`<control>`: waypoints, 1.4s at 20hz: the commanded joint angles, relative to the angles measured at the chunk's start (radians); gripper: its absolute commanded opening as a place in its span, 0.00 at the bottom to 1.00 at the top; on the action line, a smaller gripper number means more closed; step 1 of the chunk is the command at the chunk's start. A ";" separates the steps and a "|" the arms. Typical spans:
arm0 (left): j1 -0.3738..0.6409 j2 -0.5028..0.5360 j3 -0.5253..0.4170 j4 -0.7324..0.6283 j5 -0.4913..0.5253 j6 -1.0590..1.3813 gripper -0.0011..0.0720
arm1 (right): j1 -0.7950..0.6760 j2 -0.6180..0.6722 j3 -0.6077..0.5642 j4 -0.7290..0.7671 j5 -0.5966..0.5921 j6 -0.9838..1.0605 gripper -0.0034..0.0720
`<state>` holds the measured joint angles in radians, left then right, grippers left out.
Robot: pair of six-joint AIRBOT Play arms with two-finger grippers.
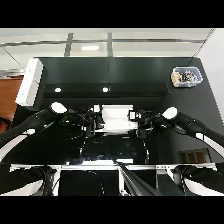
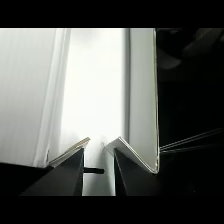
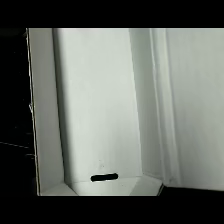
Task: Fold the box and place the chain.
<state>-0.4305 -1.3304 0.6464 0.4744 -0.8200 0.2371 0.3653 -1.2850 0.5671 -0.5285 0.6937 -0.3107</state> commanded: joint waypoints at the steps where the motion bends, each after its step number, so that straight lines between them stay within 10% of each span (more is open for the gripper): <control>1: -0.021 -0.004 0.001 -0.016 0.035 -0.001 0.32 | 0.000 0.000 0.001 0.000 0.000 -0.002 0.68; 11: -0.029 -0.015 0.001 -0.016 0.061 -0.002 0.33 | 0.000 0.000 0.001 0.000 0.000 -0.001 0.68; 13: -0.029 -0.015 0.001 -0.024 0.058 -0.006 0.83 | 0.000 0.000 0.001 0.000 0.000 -0.001 0.68; 14: -0.029 -0.015 0.001 -0.023 0.058 -0.009 0.82 | 0.000 0.000 0.001 0.000 0.000 -0.001 0.68; 16: -0.029 -0.015 0.001 -0.023 0.056 -0.009 0.40 | 0.000 0.000 0.001 0.000 0.000 -0.001 0.68; 19: -0.029 -0.015 0.001 -0.023 0.050 -0.009 0.59 | 0.000 0.000 0.001 0.000 0.000 -0.001 0.68; 22: -0.018 0.016 0.016 0.052 0.051 -0.093 0.07 | 0.000 0.000 0.001 0.000 0.000 -0.001 0.68; 28: 0.127 0.230 0.043 0.575 0.035 -0.695 0.05 | 0.000 0.000 0.001 0.000 0.000 -0.001 0.68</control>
<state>-0.3721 -1.1927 0.6827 0.7918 -0.7792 -0.1448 0.3653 -1.2850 0.5671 -0.5293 0.6937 -0.3126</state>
